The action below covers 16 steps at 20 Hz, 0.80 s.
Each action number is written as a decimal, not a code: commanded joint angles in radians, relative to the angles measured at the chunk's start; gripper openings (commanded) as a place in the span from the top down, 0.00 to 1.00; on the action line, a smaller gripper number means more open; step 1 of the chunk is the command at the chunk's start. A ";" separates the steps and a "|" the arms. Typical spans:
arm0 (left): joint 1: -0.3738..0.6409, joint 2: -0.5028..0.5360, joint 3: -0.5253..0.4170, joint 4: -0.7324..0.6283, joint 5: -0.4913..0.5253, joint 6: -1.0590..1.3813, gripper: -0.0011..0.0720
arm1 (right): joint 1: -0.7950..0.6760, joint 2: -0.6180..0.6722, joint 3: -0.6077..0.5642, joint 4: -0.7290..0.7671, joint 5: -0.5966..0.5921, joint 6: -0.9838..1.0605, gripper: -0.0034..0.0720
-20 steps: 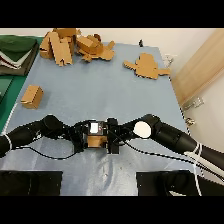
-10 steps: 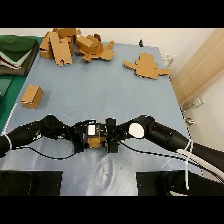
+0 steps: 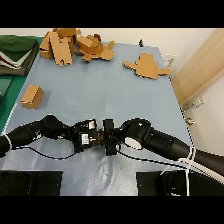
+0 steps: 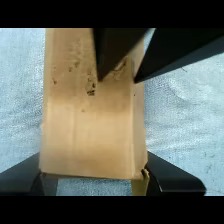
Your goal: Fold the box.
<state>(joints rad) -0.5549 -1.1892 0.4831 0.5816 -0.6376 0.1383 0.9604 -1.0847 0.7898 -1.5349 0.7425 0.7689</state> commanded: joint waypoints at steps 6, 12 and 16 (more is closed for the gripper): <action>0.000 0.000 0.000 0.002 -0.001 0.003 0.41 | 0.010 0.031 0.009 -0.028 0.045 0.063 0.86; 0.000 0.000 0.000 0.002 -0.001 0.003 0.41 | 0.010 -0.016 0.009 0.076 0.030 0.061 0.86; 0.000 0.000 0.000 0.002 -0.001 0.003 0.41 | 0.010 -0.026 0.007 0.204 0.038 0.061 0.82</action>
